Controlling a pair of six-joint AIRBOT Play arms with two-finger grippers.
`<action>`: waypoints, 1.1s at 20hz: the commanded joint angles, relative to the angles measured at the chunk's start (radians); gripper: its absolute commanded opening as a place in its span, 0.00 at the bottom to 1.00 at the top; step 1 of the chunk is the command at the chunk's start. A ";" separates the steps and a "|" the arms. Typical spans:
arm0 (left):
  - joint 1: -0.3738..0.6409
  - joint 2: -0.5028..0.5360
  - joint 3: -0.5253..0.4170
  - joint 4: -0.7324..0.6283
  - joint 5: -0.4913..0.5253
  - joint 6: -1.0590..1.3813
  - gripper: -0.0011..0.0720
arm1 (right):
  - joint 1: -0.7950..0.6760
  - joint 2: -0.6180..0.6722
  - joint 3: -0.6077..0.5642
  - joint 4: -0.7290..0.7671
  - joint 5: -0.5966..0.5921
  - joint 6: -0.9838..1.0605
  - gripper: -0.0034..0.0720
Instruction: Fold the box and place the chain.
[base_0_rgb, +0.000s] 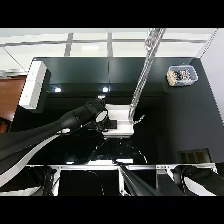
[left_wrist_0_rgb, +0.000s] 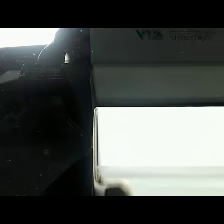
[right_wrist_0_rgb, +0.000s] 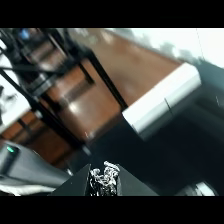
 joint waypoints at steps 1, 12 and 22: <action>0.001 0.000 0.001 0.000 0.000 0.000 0.06 | 0.021 -0.003 -0.072 -0.088 0.066 0.013 0.07; 0.001 0.000 0.001 0.001 0.000 0.000 0.06 | 0.054 0.021 -0.647 -0.243 0.014 0.001 0.07; 0.001 0.000 0.001 0.001 0.000 0.000 0.06 | 0.164 0.023 -1.009 -0.239 -0.387 0.002 0.07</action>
